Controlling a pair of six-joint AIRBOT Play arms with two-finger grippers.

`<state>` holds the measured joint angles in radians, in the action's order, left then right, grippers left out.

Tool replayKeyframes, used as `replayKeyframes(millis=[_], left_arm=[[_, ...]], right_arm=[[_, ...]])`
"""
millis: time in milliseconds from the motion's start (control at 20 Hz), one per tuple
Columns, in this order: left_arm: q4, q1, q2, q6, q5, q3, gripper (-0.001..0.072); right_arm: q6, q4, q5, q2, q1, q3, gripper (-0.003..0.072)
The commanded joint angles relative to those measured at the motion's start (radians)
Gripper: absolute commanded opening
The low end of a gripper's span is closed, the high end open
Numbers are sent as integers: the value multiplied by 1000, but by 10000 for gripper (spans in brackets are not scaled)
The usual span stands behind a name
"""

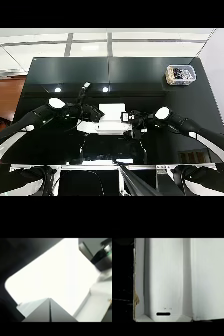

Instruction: Fold the box and place the chain.

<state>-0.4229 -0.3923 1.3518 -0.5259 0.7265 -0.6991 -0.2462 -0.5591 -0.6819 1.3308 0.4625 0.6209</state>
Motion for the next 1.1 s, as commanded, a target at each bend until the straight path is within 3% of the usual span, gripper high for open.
replayKeyframes(millis=[0, 100, 200, 350, 450, 650, 750, 900, 950, 1000, 1050], left_arm=[[-49, 3, 39, -26, 66, -2, 23], [-94, 10, 36, -27, 74, -32, 23], [-180, 36, 11, -35, 149, -90, 21], [-232, 100, -111, -86, 223, -100, 20], [-252, 127, -253, -89, 213, -48, 20], [-254, 144, -547, -37, 124, 149, 26], [-255, 145, -599, 105, 123, 226, 26], [-290, 141, -566, 266, 122, 260, 33], [-329, 137, -544, 322, 112, 259, 258], [-376, 129, -521, 346, 93, 258, 703], [-414, 119, -498, 343, 70, 257, 708]], right_arm=[[1, 1, 2, 0, 1, 0, 242], [1, 1, 2, 0, 1, 0, 242], [0, 1, 2, 0, 1, 0, 242], [0, 0, 2, 0, 1, 0, 242], [0, 0, 2, 0, 1, 0, 242], [0, 0, 2, 0, 1, 0, 242], [0, 0, 2, 0, 1, 0, 242], [0, 0, 1, 0, 1, 0, 242], [0, 0, 1, 0, 1, 0, 242], [0, 0, 2, 0, 1, 0, 242], [0, 0, 2, 0, 1, 0, 242]])
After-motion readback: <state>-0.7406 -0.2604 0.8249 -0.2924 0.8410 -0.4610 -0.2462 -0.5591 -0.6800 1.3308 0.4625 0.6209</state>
